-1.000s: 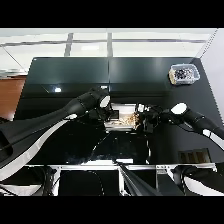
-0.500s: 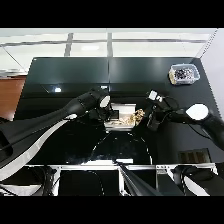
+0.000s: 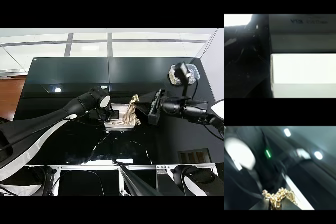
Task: Fold the box and place the chain.
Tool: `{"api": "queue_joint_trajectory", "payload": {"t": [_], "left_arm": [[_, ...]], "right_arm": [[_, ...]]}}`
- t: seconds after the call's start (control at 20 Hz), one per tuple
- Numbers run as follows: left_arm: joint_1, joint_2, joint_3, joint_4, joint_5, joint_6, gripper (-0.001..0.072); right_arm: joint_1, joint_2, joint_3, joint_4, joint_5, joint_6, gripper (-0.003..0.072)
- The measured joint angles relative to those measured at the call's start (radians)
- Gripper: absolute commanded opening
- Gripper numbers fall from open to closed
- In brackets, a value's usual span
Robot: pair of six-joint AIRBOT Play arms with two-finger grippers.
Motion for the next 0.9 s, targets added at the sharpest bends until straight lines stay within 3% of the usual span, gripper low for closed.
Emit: {"api": "queue_joint_trajectory", "payload": {"t": [0.3,0.4,0.8,0.85,0.9], "left_arm": [[0.0,0.0,0.0,0.0,0.0,0.0,0.0027],[0.0,0.0,0.0,0.0,-0.001,0.0,0.0027],[0.0,0.0,0.0,0.0,-0.002,-0.001,0.0027],[0.0,0.0,0.0,0.0,-0.002,0.0,0.0027],[0.0,0.0,0.0,0.0,-0.002,0.0,0.0027]], "right_arm": [[0.005,-0.03,0.009,0.107,-0.012,-0.002,0.0022],[0.007,-0.06,0.01,0.06,-0.012,0.027,0.0426],[-0.101,-0.122,0.005,-0.291,0.012,0.136,0.0455],[-0.12,-0.126,-0.006,-0.36,0.019,0.14,0.0707],[-0.131,-0.129,-0.024,-0.418,0.014,0.139,0.0709]]}}
